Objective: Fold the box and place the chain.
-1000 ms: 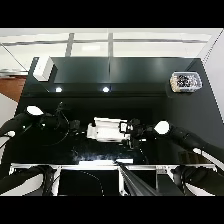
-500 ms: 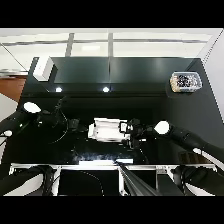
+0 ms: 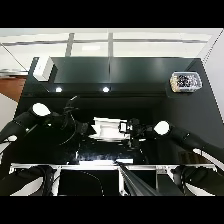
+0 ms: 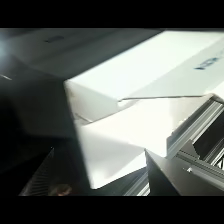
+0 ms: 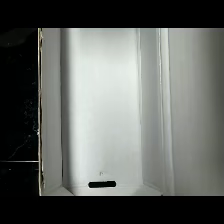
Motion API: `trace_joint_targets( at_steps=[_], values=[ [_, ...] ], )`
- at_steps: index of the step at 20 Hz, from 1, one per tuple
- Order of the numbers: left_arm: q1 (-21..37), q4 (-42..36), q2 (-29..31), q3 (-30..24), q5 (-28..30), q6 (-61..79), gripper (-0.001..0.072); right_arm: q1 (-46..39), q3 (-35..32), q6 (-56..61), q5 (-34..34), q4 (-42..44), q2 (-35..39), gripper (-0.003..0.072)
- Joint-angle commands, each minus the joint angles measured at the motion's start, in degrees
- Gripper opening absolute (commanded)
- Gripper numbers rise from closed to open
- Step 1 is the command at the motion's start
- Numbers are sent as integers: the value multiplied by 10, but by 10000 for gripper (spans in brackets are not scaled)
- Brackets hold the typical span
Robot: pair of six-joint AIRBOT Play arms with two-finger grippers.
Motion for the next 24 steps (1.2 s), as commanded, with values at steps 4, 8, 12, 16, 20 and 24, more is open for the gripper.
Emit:
trace_joint_targets(
  at_steps=[4, 8, 12, 16, 20, 24],
  values=[
    [-36, 0, 1, 3, 24, -38, 624, 0, 0, 0, -2, 0, 0, 478],
    [-38, 0, 2, 19, 17, -47, 623, 0, 0, 0, -2, 0, 0, 478],
    [-38, 0, 2, 33, 0, -51, 618, 0, 0, 0, -2, 0, 0, 478],
    [-38, 0, 2, 33, -1, -61, 619, 0, 0, 0, -2, 0, 0, 478],
    [-37, 9, 2, 34, -7, -59, 715, 0, 0, 0, -2, 0, 0, 478],
    [-6, 67, 13, 59, -76, -62, 715, 0, 0, 0, -2, 0, 0, 478]
  ],
)
